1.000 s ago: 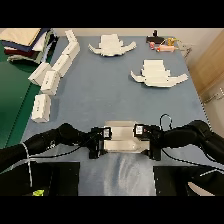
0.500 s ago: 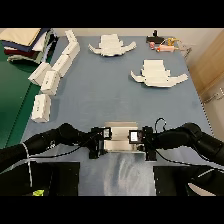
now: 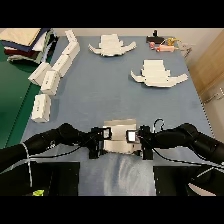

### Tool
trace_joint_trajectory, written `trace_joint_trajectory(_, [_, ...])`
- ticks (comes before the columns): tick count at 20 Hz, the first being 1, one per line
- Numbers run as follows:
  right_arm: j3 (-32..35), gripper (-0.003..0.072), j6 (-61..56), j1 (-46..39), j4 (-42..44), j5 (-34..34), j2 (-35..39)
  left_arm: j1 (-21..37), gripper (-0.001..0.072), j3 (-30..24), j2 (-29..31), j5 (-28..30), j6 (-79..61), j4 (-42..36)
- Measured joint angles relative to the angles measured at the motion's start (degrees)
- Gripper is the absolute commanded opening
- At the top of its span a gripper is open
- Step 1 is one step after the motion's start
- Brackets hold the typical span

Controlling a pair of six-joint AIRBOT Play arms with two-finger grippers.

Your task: Fold the box.

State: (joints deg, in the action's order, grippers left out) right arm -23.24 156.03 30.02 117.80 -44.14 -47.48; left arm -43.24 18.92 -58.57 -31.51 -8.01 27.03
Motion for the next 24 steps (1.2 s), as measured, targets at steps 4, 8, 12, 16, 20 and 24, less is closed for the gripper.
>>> trace_joint_trajectory(4, [0.0, 0.0603, -0.1, 0.0, 0.7, 0.4, -0.2, 0.0, 0.0519, 0.0, 0.0, 0.0, 0.1, 0.0])
trace_joint_trajectory(8, [-0.6, 0.0005, -5.6, 0.1, -3.3, -1.1, -0.1, 0.0, 0.0518, 0.0, 0.0, 0.0, 0.2, -0.1])
trace_joint_trajectory(12, [-3.6, 0.0005, -21.9, 0.1, -16.5, -8.3, 1.5, 0.0, 0.0518, 0.0, 0.0, 0.0, 0.2, -0.1])
trace_joint_trajectory(16, [-6.5, 0.0004, -52.9, -1.0, -38.1, -18.5, 4.0, 0.0, 0.0518, 0.0, 0.0, 0.0, 0.1, -0.1])
trace_joint_trajectory(20, [-6.4, 0.0005, -78.2, -6.4, -44.8, -25.8, 4.0, 0.0, 0.0519, 0.0, 0.0, 0.0, 0.1, -0.1])
trace_joint_trajectory(24, [-3.0, 0.0004, -85.8, -10.3, -33.6, -25.0, 0.0, 0.0, 0.0518, 0.0, 0.0, 0.0, 0.1, -0.1])
